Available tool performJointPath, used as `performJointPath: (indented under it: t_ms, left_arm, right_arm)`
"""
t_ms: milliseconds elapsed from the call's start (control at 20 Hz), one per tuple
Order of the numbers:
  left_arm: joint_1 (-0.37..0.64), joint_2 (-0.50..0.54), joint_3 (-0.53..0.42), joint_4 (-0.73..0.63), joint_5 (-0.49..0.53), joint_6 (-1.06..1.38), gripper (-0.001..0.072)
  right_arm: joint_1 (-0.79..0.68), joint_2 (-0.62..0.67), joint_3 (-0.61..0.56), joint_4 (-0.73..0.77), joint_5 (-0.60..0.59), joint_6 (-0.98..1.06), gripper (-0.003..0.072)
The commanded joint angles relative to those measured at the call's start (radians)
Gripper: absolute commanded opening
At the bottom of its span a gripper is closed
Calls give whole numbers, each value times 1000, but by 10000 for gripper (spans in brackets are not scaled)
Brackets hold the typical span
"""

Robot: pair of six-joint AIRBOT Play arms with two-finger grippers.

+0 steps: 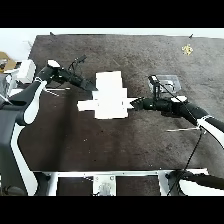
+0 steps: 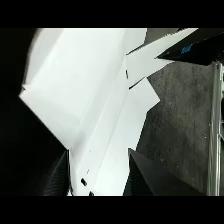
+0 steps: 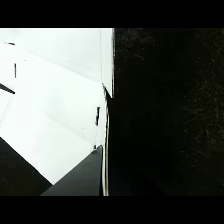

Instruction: Fold the box and place the chain.

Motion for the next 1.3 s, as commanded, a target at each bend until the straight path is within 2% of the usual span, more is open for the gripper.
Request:
performJointPath:
  t_ms: [0,600,650,700,750,800,900,1000,1250]
  left_arm:
    - [-8,-35,16,-54,-21,11,415]
    - [-41,-58,16,-26,-14,56,410]
    - [-41,-58,16,-26,-15,56,275]
    - [-41,-58,16,-26,-14,55,222]
    - [-41,-58,15,-26,-15,56,95]
    - [-41,-58,16,-26,-13,55,13]
    - [-41,-58,16,-25,-36,56,12]
    - [-41,-58,16,-27,-48,64,12]
    - [-41,-51,84,19,-60,176,11]
  right_arm:
    - [2,-1,0,-5,4,-1,1]
    - [2,0,0,-6,13,-2,0]
    - [2,-1,0,-6,11,-2,1]
    - [2,0,0,-6,11,-2,1]
    - [2,0,0,-6,12,-2,1]
    - [2,0,0,-6,11,-2,1]
    - [2,0,0,-5,11,-1,19]
    - [2,0,0,-1,-1,-1,434]
    - [-21,50,2,6,-45,-78,440]
